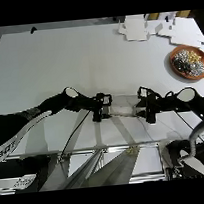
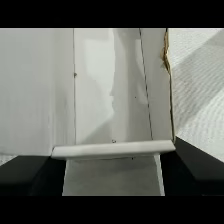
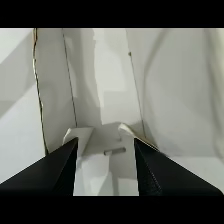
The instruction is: Fold the box and place the chain.
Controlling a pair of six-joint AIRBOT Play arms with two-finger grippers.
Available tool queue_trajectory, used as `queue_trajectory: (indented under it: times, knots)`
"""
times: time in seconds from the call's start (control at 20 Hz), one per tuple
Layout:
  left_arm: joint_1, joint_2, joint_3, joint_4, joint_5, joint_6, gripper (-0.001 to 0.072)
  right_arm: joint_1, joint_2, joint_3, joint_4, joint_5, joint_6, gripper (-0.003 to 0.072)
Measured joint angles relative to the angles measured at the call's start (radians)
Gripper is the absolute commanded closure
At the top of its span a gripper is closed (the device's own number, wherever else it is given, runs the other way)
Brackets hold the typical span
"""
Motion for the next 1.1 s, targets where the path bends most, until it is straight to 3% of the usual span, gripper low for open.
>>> queue_trajectory:
  times: [0.15, 0.3, 0.55, 0.75, 1.1]
  knots:
    - [0.0, 0.0, 0.0, 0.0, 0.0, 0.002, 0.0573, 0.0, 0.109, 0.0, -0.071, 0.02, 0.129, 0.0301]
    - [0.0, 0.0, 0.0, 0.0, 0.0, -0.001, 0.0573, 0.0, 0.211, 0.0, -0.117, 0.06, 0.256, 0.0662]
    - [0.0, 0.0, 0.0, 0.0, 0.0, -0.001, 0.0573, -0.027, 0.297, 0.018, -0.145, 0.08, 0.517, 0.0664]
    - [0.0, 0.0, 0.0, 0.0, 0.0, -0.001, 0.0573, -0.161, 0.306, 0.056, -0.172, 0.045, 0.785, 0.0664]
    - [0.0, 0.0, 0.0, 0.0, 0.0, -0.002, 0.0573, -0.283, 0.137, 0.06, -0.349, 0.059, 1.193, 0.0664]
